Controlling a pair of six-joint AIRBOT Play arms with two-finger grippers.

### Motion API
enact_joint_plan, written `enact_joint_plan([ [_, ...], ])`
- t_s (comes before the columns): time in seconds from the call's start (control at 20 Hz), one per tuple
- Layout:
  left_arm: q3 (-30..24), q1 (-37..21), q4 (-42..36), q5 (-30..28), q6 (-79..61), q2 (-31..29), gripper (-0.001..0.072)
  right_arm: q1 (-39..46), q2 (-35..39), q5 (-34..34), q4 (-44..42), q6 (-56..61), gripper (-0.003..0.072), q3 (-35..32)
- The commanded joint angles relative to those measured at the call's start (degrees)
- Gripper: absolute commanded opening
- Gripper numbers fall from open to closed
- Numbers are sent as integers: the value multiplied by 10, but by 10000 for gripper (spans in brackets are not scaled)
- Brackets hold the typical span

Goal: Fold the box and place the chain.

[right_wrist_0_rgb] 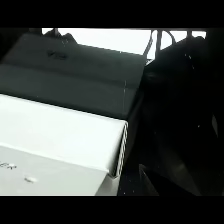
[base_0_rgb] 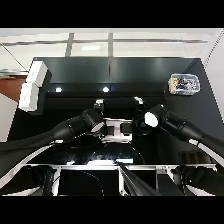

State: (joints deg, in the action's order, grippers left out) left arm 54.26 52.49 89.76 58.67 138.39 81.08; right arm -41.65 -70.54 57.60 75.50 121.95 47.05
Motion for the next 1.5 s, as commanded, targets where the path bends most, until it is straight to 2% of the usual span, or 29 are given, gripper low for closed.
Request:
enact_joint_plan([
  [0.0, 0, 0, 0, 1, -2, 0, 29, 0, -3, -4, -3, 2, 533, 0],
  [0.1, 0, 0, 0, 1, -2, 0, 29, 0, -3, 2, -4, 2, 427, 1],
  [0.25, 0, 0, 0, 1, -2, 0, 29, -13, -6, 0, -2, 3, 397, 1],
  [0.35, 0, 0, 0, 1, -2, 0, 29, -21, -14, 2, 2, 10, 340, 1],
  [0.45, 0, 0, 0, 1, -2, 0, 29, -24, -21, -3, 4, 26, 338, 1],
  [0.55, 0, 0, 0, 1, -2, 0, 29, -24, -25, -3, 15, 37, 301, 1],
  [0.8, 0, 0, 0, 1, -2, 0, 29, -24, -36, -1, 17, 50, 300, 2],
  [1.0, 0, 0, 0, 1, -2, 0, 29, -28, -66, 42, 52, 57, 300, 49],
  [1.2, 0, 0, 0, 1, -2, 0, 29, -34, -70, 66, 82, 102, 300, 56],
  [1.3, 0, 0, 0, 1, -2, 0, 29, -34, -74, 67, 81, 105, 216, 56],
  [1.45, 0, 0, 0, 1, -2, 0, 29, -41, -83, 64, 74, 105, 215, 56],
])
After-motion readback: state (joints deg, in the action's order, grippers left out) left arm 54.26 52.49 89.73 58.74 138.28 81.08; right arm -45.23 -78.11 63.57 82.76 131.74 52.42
